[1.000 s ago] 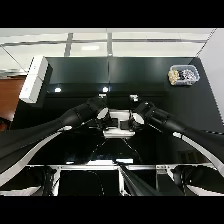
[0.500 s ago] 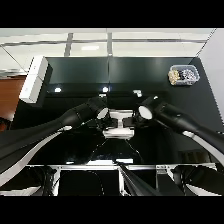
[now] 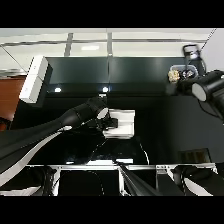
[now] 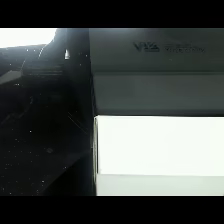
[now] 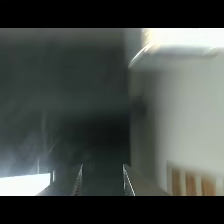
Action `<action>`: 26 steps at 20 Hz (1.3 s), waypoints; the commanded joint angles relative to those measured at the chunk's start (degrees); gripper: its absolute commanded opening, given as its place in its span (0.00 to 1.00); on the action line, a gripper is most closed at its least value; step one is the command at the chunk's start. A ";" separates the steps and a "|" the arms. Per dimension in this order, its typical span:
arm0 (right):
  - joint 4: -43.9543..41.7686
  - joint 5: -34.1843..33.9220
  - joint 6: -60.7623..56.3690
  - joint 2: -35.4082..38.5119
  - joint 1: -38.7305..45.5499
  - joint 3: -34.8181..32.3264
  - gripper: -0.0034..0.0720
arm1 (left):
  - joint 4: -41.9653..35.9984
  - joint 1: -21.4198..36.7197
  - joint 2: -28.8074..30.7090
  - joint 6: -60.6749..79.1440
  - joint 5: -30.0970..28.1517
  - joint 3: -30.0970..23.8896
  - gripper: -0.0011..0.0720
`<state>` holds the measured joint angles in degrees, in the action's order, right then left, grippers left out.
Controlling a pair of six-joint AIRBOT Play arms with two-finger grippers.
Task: Fold the box and place the chain.
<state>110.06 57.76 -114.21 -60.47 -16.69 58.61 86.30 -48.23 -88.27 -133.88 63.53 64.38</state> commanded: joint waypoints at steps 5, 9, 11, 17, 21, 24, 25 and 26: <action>-13.46 -19.37 3.80 -26.77 24.98 12.98 0.95 | -0.02 0.02 0.04 -0.04 -0.02 0.04 0.05; -15.56 3.43 4.68 -49.42 29.18 45.48 0.95 | 0.00 0.02 0.04 -0.04 -0.02 0.04 0.05; -15.54 9.22 4.11 -56.92 29.81 57.33 0.95 | -0.02 0.02 0.04 -0.04 0.04 0.04 0.05; -15.65 8.46 -3.08 -62.10 31.54 62.07 0.95 | -0.02 0.02 0.04 -0.04 0.02 0.04 0.05; -18.45 8.46 -2.97 -62.55 32.44 61.79 0.77 | -0.02 0.02 0.04 -0.04 0.00 0.04 0.05; -20.15 9.07 -0.87 -62.60 32.41 61.66 0.44 | 0.00 0.02 0.04 -0.04 0.02 0.04 0.05; -20.46 9.64 -0.20 -62.53 32.41 61.66 0.35 | -0.02 0.02 0.04 -0.04 0.02 0.04 0.05; -20.52 10.60 0.44 -62.42 32.46 61.66 0.27 | -0.02 0.02 0.04 -0.04 0.02 0.04 0.05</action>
<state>91.13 66.57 -115.52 -122.78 15.62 120.14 86.28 -48.23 -88.27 -133.95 63.53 64.38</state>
